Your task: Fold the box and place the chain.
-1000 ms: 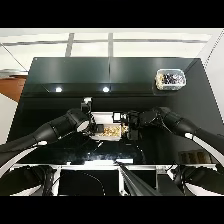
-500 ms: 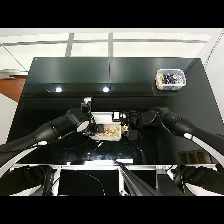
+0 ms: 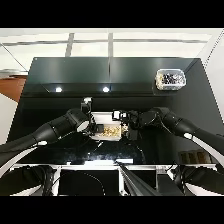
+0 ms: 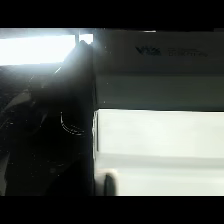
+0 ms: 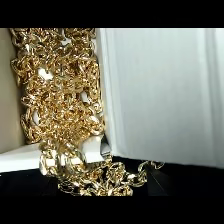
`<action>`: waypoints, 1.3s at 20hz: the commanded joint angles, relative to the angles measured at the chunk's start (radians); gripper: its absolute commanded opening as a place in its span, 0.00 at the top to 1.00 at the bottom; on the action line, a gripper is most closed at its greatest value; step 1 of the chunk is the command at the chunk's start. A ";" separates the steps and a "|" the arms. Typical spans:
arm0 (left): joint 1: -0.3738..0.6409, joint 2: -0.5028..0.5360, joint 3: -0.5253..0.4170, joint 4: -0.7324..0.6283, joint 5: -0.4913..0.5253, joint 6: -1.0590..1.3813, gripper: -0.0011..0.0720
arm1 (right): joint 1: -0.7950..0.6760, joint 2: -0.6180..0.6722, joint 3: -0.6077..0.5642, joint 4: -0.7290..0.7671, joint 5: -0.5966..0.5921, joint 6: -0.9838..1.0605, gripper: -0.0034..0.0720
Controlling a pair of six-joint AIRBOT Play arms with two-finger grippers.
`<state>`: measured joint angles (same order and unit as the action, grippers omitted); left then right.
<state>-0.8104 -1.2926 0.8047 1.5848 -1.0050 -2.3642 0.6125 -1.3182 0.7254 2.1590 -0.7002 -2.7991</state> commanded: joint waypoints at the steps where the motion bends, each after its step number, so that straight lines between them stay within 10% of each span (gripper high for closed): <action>1: 0.000 0.000 -0.001 0.000 0.002 0.000 0.94 | 0.000 -0.001 -0.001 -0.002 -0.003 0.013 0.17; 3: 0.000 0.000 -0.001 0.000 0.002 0.000 0.94 | 0.000 -0.001 -0.001 -0.002 -0.011 0.012 0.25; 4: 0.000 0.000 -0.001 0.000 0.002 0.000 0.94 | 0.000 -0.001 -0.001 -0.002 -0.016 0.012 0.45; 7: 0.000 0.000 0.000 0.000 0.002 0.000 0.94 | 0.000 -0.001 -0.001 -0.010 -0.014 0.013 0.50; 9: 0.000 0.000 -0.001 0.000 0.002 0.000 0.94 | 0.000 -0.001 -0.001 -0.013 -0.018 0.014 0.93; 26: 0.000 0.000 -0.001 0.000 0.002 0.000 0.94 | -0.164 0.403 0.197 0.042 -0.290 0.373 0.93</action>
<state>-0.8104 -1.2926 0.8043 1.5848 -1.0039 -2.3642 0.4675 -0.9848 0.8478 2.1162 -0.9043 -2.4714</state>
